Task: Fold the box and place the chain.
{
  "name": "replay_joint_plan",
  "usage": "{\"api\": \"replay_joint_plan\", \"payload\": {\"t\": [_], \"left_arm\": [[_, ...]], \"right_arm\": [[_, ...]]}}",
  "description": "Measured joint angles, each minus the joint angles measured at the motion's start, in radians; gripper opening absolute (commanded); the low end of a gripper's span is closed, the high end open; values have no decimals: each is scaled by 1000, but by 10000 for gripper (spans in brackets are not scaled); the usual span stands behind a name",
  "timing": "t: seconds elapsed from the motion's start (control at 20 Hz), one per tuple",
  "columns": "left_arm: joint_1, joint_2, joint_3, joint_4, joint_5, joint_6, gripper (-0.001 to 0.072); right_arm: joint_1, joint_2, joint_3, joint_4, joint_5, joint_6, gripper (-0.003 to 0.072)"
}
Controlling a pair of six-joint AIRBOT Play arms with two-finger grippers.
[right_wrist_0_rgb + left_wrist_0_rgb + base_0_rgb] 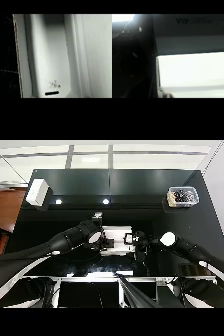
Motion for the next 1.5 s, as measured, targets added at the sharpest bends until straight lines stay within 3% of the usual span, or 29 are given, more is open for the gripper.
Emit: {"api": "replay_joint_plan", "payload": {"t": [0.2, 0.5, 0.7, 0.75, 0.9, 1.0, 1.1, 1.15, 1.4, 1.5], "left_arm": [[0, -3, 12, 7, -20, -12, 217], [-3, -6, 19, 9, -38, -29, 31], [-16, -6, 19, 13, -37, -21, 29], [-18, -6, 19, 13, -37, -19, 42], [-23, -7, 19, 13, -35, -10, 186], [-24, -7, 19, 9, -34, -11, 188], [-24, -6, 19, 9, -33, -11, 388], [-24, -6, 20, 9, -32, -11, 419], [-16, -6, 20, 9, -32, -14, 417], [-14, -6, 20, 10, -30, -15, 345]], "right_arm": [[0, 0, 0, 0, 0, 0, 390], [0, 0, 0, 1, -1, 1, 390], [0, 0, 0, 0, 0, 2, 390], [0, 0, 0, 0, 1, 2, 390], [0, 0, 0, -2, 0, -4, 390], [0, 0, 0, -2, 0, -3, 390], [0, 0, 0, -1, 0, -1, 390], [0, 0, 0, -1, 0, 0, 390], [0, 0, 0, 0, 0, 0, 390], [0, 0, 0, 0, 0, 0, 390]]}}
